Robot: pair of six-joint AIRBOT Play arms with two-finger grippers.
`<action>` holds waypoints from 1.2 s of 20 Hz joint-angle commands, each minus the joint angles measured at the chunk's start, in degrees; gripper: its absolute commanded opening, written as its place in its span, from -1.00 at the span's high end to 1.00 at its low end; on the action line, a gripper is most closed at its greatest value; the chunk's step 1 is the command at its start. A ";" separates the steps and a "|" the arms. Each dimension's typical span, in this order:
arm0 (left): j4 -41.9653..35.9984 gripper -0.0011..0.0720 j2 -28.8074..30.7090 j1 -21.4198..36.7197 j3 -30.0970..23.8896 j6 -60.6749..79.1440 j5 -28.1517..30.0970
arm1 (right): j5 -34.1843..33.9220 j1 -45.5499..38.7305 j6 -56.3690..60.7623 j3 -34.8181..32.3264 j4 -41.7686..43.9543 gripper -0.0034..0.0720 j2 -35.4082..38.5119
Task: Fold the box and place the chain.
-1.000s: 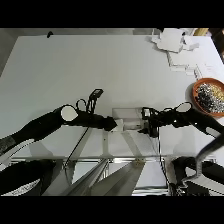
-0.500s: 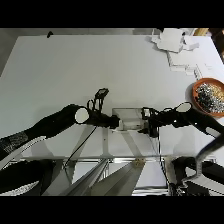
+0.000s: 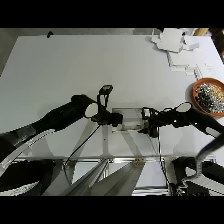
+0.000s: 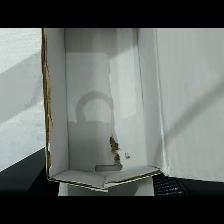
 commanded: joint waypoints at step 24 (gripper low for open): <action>9.68 0.33 -13.75 -7.08 11.67 -23.39 -13.16 | -0.02 0.02 0.02 0.02 0.00 -0.19 -0.02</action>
